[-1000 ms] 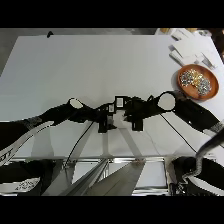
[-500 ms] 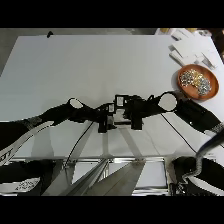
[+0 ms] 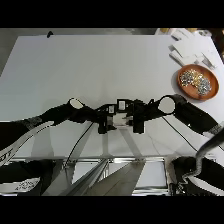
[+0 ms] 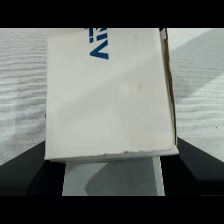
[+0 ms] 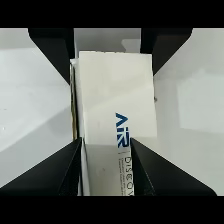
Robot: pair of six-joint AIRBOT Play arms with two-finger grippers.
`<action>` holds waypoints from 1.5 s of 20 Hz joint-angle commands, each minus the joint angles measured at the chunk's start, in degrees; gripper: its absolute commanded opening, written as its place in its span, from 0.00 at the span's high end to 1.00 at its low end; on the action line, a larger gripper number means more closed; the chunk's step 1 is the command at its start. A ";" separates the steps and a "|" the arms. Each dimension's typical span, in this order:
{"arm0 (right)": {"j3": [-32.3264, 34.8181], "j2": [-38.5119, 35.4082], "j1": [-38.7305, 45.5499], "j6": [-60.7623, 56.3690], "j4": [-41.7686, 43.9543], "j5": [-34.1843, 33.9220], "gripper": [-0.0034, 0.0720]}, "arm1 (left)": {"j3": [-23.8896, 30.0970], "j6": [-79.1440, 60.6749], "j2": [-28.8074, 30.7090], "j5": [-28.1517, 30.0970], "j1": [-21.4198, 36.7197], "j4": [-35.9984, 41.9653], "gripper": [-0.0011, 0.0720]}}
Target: Fold the box and place the chain.
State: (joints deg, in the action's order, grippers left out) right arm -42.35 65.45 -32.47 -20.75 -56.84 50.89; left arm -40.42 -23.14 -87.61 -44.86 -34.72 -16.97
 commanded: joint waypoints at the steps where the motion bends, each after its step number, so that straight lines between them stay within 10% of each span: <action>1: 0.13 -1.05 -0.02 0.31 2.71 0.57 0.50 | 0.00 0.26 0.04 0.48 0.00 0.24 0.56; 8: 0.09 -4.07 4.42 -0.39 6.60 1.53 0.51 | 0.00 0.26 0.02 0.48 0.00 0.24 0.56; 11: 0.09 -3.72 6.91 -0.33 7.15 5.66 0.93 | 0.00 0.26 0.04 0.46 0.00 0.24 0.56; 30: 4.09 -1.51 6.75 -0.22 7.17 6.43 0.93 | 0.00 0.26 0.04 0.48 0.00 0.24 0.56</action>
State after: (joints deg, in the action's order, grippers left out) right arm -38.87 63.90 -25.74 -20.95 -49.45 57.32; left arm -40.42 -22.90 -87.61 -44.40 -34.74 -16.73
